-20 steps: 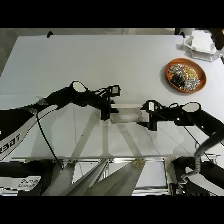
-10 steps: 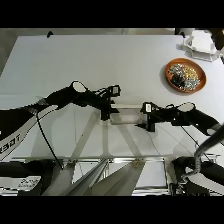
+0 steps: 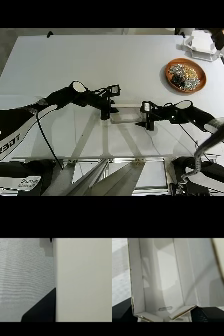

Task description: Fold the box and place the chain.

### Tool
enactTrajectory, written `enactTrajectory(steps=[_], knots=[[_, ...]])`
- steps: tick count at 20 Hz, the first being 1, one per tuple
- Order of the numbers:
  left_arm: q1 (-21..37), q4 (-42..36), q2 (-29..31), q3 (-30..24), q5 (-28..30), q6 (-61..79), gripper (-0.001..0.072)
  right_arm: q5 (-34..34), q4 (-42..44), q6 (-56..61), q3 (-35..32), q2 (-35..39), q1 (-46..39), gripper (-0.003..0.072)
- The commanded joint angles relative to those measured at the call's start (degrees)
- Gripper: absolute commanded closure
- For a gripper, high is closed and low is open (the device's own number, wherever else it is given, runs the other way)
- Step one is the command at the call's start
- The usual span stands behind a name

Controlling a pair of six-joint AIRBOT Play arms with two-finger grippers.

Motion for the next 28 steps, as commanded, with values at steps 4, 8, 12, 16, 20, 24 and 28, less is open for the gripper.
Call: enactTrajectory(steps=[4, 8, 12, 16, 20, 24, 28], knots=[[-0.04, 0.02, -0.02, 0.04, -0.11, 0.07, 0.0698, 0.11, -0.42, -0.44, 0.57, -1.16, 0.07, 0.0118], [-0.04, 0.02, -0.02, 0.04, -0.11, 0.07, 0.0698, 0.33, -1.75, -0.2, 0.57, -1.25, 0.07, 0.0167], [-0.04, 0.02, -0.02, 0.04, -0.11, 0.07, 0.0698, 0.33, -3.15, 0.28, 0.57, -1.25, 0.09, 0.0168], [-0.04, 0.02, -0.02, 0.04, -0.11, 0.07, 0.0698, -0.55, -3.41, 1.11, 0.57, -1.25, 0.09, 0.018], [-0.04, 0.02, -0.02, 0.04, -0.11, 0.07, 0.0698, -0.68, -3.41, 1.18, 0.57, -1.29, 0.09, 0.0216], [-0.04, 0.02, -0.02, 0.04, -0.11, 0.07, 0.0698, -0.68, -3.37, 1.2, 0.57, -1.29, 0.07, 0.0211], [-0.04, 0.02, -0.02, 0.04, -0.11, 0.07, 0.0698, -0.52, -3.39, 1.16, 0.57, -1.29, 0.07, 0.0206]])
